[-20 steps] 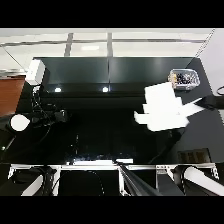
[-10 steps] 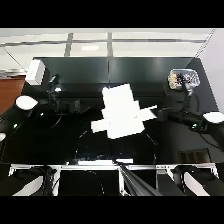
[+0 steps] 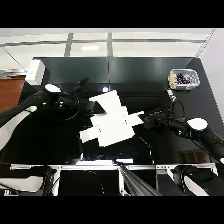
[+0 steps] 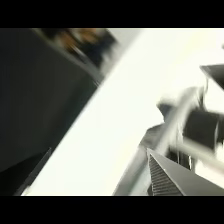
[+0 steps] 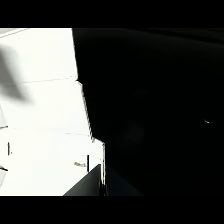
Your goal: Fold the box and place the chain.
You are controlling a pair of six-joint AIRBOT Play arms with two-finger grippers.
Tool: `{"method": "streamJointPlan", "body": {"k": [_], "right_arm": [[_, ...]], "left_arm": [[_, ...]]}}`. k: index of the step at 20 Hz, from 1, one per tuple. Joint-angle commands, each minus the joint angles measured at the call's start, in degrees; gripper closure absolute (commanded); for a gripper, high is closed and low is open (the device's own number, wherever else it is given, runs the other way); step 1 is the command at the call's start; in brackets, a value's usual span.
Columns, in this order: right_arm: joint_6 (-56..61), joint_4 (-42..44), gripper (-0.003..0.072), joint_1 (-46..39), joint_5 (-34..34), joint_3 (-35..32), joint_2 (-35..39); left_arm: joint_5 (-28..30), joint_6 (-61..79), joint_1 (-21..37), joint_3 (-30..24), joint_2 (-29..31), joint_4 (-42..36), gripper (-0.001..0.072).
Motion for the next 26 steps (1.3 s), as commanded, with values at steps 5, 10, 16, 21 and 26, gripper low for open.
{"method": "streamJointPlan", "body": {"k": [5,10,16,21,26], "right_arm": [[0.0,0.3,0.0672,0.9,-0.7,-0.1,0.1],[0.0,-2.1,0.0670,0.9,-0.5,-0.1,0.1],[1.6,-3.6,0.0062,0.5,3.1,0.3,0.1],[1.6,-20.2,0.0062,-5.9,19.6,9.6,0.1],[1.5,-17.9,0.0063,-8.9,7.6,13.0,0.1]], "left_arm": [[-11.3,6.2,-0.9,5.8,-6.0,9.1,0.0228],[-10.9,7.5,-1.0,5.9,-6.0,9.5,0.0521],[-9.9,9.0,-1.0,6.2,-5.5,11.4,0.0689],[-7.2,8.9,-1.7,5.6,2.4,13.3,0.0691],[18.6,21.9,-10.4,-5.2,14.7,18.4,0.0684]]}}
